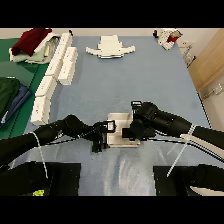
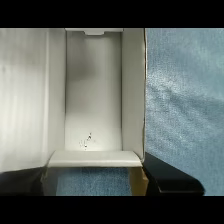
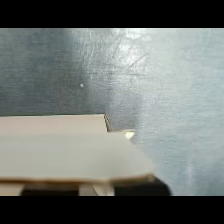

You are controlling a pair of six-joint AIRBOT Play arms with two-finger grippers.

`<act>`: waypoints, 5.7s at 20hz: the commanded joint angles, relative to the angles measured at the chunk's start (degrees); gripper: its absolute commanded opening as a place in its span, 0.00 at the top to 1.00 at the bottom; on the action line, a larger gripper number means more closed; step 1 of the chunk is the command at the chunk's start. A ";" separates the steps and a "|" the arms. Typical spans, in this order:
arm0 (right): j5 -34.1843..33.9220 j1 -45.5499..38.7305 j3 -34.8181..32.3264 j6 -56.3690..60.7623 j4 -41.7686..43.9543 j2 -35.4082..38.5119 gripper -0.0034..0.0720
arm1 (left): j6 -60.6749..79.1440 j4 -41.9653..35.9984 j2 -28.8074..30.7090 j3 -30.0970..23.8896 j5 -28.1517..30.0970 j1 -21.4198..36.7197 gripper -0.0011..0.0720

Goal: Fold the box.

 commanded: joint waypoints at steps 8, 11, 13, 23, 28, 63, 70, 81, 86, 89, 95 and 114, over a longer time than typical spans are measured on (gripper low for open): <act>-0.52 0.07 0.17 0.33 0.00 -0.24 0.91 | 0.00 0.02 0.02 -0.02 0.00 -0.04 0.39; -2.10 0.07 0.17 0.33 0.00 -0.24 0.44 | 0.00 0.00 0.04 -0.02 0.00 -0.04 0.39; -2.23 0.07 0.17 0.35 -0.02 -0.24 0.44 | 0.00 0.00 0.02 -0.02 0.00 -0.04 0.39; 1.03 0.07 -1.68 -0.22 -0.48 -0.26 0.69 | 0.00 0.00 0.04 -0.02 0.00 -0.04 0.39; 1.62 0.07 -1.68 -0.57 -0.52 -0.26 0.95 | 0.00 0.00 0.02 -0.02 0.00 -0.04 0.39; -14.64 -38.93 6.91 -83.01 57.16 -15.43 0.95 | 0.00 0.00 0.04 -0.02 0.02 -0.04 0.39; -6.51 -32.59 0.79 -91.06 54.16 -5.51 0.95 | 0.00 0.00 0.04 -0.02 0.00 -0.04 0.39; 18.18 -20.31 -17.92 -99.60 48.57 17.00 0.95 | 0.00 0.00 0.04 -0.02 -0.02 -0.04 0.39; 27.50 -14.21 -19.41 -99.71 44.41 23.34 0.95 | 0.00 0.00 0.02 -0.02 0.00 -0.04 0.39; 32.52 -10.91 -22.64 -100.32 44.02 26.45 0.95 | 0.00 0.00 0.04 -0.02 0.00 -0.04 0.39; 40.06 -2.73 -26.62 -100.63 35.10 31.19 0.87 | 0.00 0.00 0.02 -0.02 0.00 -0.02 0.39; 40.72 -0.48 -26.62 -113.02 29.66 27.02 0.18 | 0.00 0.00 0.04 -0.02 -0.02 -0.04 0.39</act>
